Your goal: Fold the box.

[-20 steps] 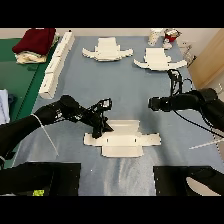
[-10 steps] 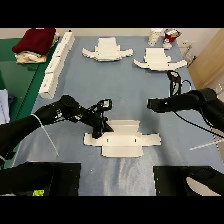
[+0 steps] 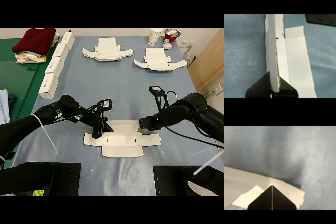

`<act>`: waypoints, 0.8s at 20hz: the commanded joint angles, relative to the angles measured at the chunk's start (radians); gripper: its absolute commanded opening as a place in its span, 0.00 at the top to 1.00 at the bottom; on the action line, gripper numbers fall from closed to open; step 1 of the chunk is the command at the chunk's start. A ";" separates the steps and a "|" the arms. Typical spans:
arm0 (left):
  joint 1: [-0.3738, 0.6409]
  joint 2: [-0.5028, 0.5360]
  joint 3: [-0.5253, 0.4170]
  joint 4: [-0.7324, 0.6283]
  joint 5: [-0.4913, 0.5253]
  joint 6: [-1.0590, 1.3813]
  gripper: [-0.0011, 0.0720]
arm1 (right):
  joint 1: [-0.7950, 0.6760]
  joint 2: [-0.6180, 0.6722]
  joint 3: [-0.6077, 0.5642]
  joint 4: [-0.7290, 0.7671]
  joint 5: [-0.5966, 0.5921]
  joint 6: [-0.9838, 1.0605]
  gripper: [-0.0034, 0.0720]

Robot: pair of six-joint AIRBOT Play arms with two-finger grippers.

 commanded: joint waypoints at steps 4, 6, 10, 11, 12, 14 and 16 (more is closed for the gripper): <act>0.000 0.000 0.000 0.000 0.000 0.000 0.97 | 0.395 0.065 -0.003 -0.127 -0.093 0.278 0.95; 0.000 0.000 0.000 0.000 0.000 0.000 0.97 | 0.570 0.064 -0.023 -0.154 -0.033 0.319 0.95; 0.000 0.000 0.000 0.000 0.000 0.000 0.97 | 0.791 0.035 -0.042 -0.178 0.004 0.288 0.15; 0.000 0.000 0.000 0.000 0.000 0.000 0.97 | 0.801 0.020 -0.042 -0.188 0.007 0.259 0.01; 0.000 0.000 0.000 0.000 0.000 0.000 0.97 | 0.801 0.001 -0.043 -0.206 0.006 0.235 0.01; 0.000 0.000 0.000 0.000 0.001 0.000 0.97 | 0.800 -0.048 -0.043 -0.272 0.006 0.177 0.01; 0.000 0.000 0.000 0.000 0.000 0.000 0.97 | 0.800 -0.102 -0.043 -0.295 0.007 0.087 0.01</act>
